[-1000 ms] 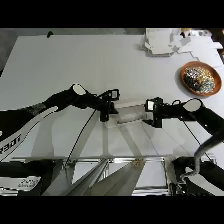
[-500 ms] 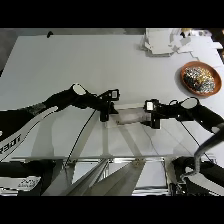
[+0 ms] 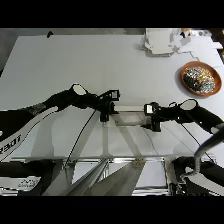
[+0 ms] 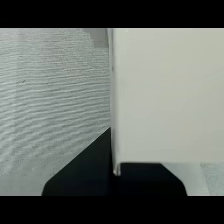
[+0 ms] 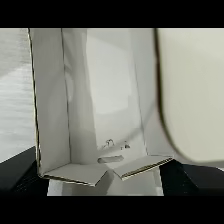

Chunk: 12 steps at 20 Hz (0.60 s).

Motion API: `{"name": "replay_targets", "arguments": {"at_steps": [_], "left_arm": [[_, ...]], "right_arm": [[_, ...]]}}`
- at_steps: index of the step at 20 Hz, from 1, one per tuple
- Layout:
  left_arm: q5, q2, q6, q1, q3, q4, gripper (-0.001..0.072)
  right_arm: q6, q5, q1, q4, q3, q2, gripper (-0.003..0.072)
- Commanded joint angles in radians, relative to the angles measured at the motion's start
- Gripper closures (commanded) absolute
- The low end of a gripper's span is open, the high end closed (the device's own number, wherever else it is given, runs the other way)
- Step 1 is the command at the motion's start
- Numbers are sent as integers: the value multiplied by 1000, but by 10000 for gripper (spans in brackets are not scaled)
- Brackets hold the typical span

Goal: Fold the box and place the chain.

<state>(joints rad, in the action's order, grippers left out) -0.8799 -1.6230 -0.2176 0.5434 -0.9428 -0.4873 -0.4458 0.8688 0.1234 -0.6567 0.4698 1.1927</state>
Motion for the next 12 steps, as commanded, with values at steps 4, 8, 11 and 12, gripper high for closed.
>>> {"name": "replay_targets", "arguments": {"at_steps": [4,8,11,12], "left_arm": [[1,0,1,0,0,0,698],[1,0,2,0,0,0,698],[1,0,2,0,0,0,698],[1,0,2,0,0,0,698]], "right_arm": [[-8,-20,0,18,-3,5,152],[-19,-21,0,27,-3,16,152],[-88,-21,0,53,-2,51,152],[-88,-23,0,52,-2,54,153]]}}
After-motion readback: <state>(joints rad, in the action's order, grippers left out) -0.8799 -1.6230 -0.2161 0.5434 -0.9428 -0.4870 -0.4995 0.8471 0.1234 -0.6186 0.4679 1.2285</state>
